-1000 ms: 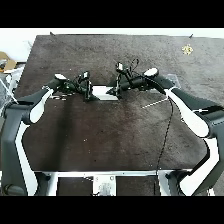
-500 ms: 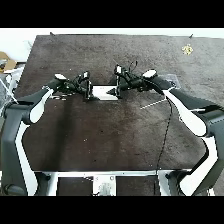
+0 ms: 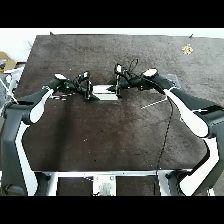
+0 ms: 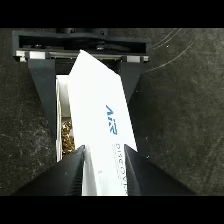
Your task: Fold the box and place the chain.
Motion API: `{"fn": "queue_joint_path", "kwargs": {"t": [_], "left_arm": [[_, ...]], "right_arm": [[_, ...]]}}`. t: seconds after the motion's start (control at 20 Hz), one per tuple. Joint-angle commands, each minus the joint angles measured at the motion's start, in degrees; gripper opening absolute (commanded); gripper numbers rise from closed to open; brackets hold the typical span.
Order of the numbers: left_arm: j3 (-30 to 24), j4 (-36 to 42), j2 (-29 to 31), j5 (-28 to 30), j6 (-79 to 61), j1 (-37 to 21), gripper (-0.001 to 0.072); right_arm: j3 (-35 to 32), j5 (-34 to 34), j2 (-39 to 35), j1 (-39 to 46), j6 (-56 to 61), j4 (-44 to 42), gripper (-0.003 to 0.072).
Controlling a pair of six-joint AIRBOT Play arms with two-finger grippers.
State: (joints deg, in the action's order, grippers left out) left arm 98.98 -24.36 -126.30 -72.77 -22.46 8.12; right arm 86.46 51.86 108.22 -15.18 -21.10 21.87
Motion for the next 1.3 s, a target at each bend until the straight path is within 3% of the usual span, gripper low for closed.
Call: {"fn": "queue_joint_path", "kwargs": {"t": [0.0, 0.4, 0.75, 1.1, 1.2, 1.25], "left_arm": [[0.1, 0.0, 0.0, -0.1, -0.1, 0.0, 0.0275], [0.1, 0.0, 0.0, -0.1, -0.1, 0.0, 0.0275], [0.1, 0.0, 0.0, -0.1, -0.1, 0.0, 0.0275], [0.1, 0.0, 0.0, -0.1, -0.1, 0.0, 0.0275], [0.1, 0.0, 0.0, -0.1, -0.1, 0.0, 0.0275], [0.1, 0.0, 0.0, -0.1, -0.1, 0.0, 0.0275]], "right_arm": [[0.0, 2.2, 0.4, 0.0, 0.3, 0.0, 0.0198], [0.0, 3.4, 0.4, 0.0, 5.8, 8.6, 0.0199], [0.0, 7.3, 1.5, 0.5, 7.5, 8.7, 0.0209], [0.1, 13.1, 0.0, 1.8, 7.2, -10.5, 0.0205], [0.1, 10.5, 0.1, 0.1, 7.8, -10.6, 0.0005], [0.1, 8.4, 0.3, -0.8, 8.9, -10.5, 0.0004]]}}
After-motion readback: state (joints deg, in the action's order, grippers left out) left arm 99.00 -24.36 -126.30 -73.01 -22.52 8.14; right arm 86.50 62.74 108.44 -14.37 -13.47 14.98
